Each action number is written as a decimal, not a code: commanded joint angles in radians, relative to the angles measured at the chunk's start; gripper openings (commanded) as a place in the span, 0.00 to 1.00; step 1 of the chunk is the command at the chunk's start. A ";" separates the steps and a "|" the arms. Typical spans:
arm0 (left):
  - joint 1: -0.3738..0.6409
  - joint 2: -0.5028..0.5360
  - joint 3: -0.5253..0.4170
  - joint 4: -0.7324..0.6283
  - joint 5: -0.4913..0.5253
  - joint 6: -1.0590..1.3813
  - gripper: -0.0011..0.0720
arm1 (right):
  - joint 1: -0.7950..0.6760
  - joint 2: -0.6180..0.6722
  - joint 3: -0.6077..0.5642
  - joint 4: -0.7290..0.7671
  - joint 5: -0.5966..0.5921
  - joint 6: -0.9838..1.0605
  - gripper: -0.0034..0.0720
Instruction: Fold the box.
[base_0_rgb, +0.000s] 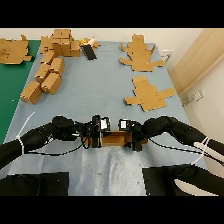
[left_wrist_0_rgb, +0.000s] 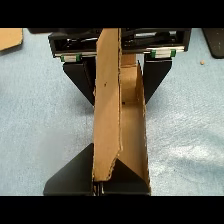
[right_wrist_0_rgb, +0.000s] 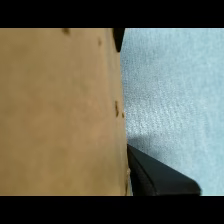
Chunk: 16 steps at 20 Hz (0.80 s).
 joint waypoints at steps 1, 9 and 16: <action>0.000 0.000 0.000 0.000 0.000 0.000 0.03 | 0.001 0.000 0.001 0.000 0.000 0.000 0.86; 0.000 0.000 0.000 0.000 0.000 0.000 0.03 | 0.001 0.000 0.001 0.000 0.000 0.010 0.85; 0.000 0.000 0.000 0.000 0.000 0.000 0.03 | 0.001 0.000 0.001 -0.004 0.000 0.025 0.72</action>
